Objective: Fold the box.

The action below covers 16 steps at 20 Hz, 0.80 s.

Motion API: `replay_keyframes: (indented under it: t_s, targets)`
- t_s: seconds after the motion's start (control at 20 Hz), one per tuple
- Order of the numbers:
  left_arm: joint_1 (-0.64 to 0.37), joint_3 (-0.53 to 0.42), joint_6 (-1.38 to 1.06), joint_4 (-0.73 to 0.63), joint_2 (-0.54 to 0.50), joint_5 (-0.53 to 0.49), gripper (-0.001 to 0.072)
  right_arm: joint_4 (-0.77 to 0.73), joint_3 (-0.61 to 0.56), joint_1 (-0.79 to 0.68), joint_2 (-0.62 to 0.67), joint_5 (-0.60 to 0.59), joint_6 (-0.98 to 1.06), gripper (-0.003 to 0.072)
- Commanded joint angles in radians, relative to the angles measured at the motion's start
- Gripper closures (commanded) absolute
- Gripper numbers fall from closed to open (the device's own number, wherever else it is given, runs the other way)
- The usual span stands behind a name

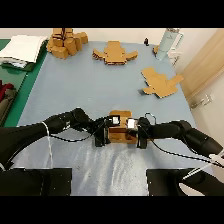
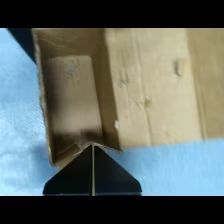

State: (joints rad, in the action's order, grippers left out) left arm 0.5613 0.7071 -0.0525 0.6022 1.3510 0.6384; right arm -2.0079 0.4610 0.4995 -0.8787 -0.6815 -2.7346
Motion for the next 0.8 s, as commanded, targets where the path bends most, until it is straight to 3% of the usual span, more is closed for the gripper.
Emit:
replay_keyframes:
  t_s: [0.0,0.2,0.3,0.45,0.6,0.75]
  targets:
    - [0.000,0.000,0.000,0.000,0.001,0.000,0.0197,0.370,0.032,-0.001,0.076,-0.044,0.519,0.0679]
    - [0.000,0.000,0.000,0.000,0.001,0.000,0.0197,0.912,0.076,-0.036,0.176,-0.193,1.221,0.0680]
    - [0.000,0.000,0.000,0.000,0.001,-0.001,0.0197,0.975,0.073,-0.134,0.166,-0.289,1.497,0.0681]
    - [0.000,0.000,0.000,0.000,0.001,0.000,0.0197,0.601,0.042,-0.282,0.078,-0.291,1.455,0.0681]
    - [0.000,0.000,0.000,0.000,0.001,0.000,0.0197,0.174,0.021,-0.290,-0.025,-0.257,1.176,0.0681]
    - [0.000,0.000,0.000,0.000,0.001,-0.001,0.0197,-0.036,0.021,-0.247,-0.084,-0.251,1.032,0.0680]
